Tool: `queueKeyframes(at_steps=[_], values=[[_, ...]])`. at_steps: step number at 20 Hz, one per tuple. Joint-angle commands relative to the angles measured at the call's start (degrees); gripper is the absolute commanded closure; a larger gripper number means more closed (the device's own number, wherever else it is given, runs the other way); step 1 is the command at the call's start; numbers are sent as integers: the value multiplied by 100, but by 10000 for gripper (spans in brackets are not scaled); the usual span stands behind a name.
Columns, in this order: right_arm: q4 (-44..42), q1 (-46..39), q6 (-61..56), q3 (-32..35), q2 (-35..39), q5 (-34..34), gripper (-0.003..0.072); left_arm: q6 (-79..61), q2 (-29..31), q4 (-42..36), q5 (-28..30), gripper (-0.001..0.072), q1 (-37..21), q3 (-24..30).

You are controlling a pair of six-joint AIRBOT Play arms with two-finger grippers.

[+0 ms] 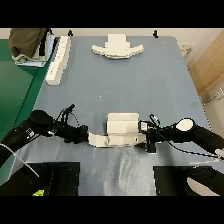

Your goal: Fold the box.

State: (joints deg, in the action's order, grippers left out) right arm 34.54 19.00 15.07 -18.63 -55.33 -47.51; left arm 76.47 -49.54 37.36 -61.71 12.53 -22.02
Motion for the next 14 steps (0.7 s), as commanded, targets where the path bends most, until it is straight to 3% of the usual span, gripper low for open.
queueKeyframes(at_steps=[1, 6, 14], values=[[17, 4, 20, 2, 2, -4, 183, -57, 310, -162, -197, 696, -33, -7], [17, 4, 20, 2, 2, -4, 183, -11, 463, -157, -50, 696, -57, 92], [17, 4, 20, 0, 2, -4, 183, 236, -157, -468, 1204, 696, 1239, 439]])
